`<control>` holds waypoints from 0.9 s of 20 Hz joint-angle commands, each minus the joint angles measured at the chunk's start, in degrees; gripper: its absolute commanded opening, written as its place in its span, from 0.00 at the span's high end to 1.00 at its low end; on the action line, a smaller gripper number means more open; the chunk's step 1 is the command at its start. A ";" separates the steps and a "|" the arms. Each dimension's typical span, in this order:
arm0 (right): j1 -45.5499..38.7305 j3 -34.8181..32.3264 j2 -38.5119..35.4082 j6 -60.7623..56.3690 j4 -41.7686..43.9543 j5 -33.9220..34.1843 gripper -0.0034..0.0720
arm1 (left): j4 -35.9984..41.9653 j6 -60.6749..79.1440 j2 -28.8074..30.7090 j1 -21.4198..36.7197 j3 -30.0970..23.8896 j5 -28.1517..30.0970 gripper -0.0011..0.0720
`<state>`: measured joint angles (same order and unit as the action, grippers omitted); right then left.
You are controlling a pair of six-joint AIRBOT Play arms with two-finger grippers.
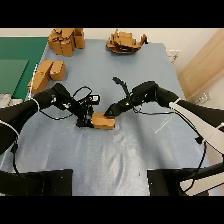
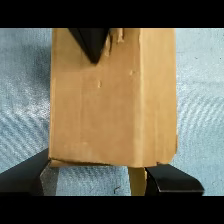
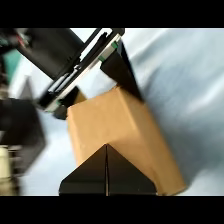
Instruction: Fold the box.
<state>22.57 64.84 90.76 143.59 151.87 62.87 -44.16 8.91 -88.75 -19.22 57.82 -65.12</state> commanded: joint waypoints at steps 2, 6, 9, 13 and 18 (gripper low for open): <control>2.14 -2.67 -1.55 18.43 -0.74 -9.18 0.47 | 0.00 0.00 -0.04 0.02 0.02 0.09 0.60; 2.08 -2.03 -1.68 11.19 -1.03 -6.32 0.55 | 0.02 0.00 -0.04 0.02 0.00 0.46 0.60; 1.95 -2.29 -1.88 15.34 -0.87 -5.40 0.80 | 0.00 -0.04 -0.04 0.02 0.02 0.48 0.60; 1.81 -2.32 -4.39 18.47 0.07 -6.03 0.79 | -0.02 -2.47 -0.04 0.02 0.02 0.46 0.60; 1.68 -6.86 -10.29 20.04 -0.28 -9.92 0.80 | -0.02 -2.40 -0.04 0.02 0.02 0.50 0.60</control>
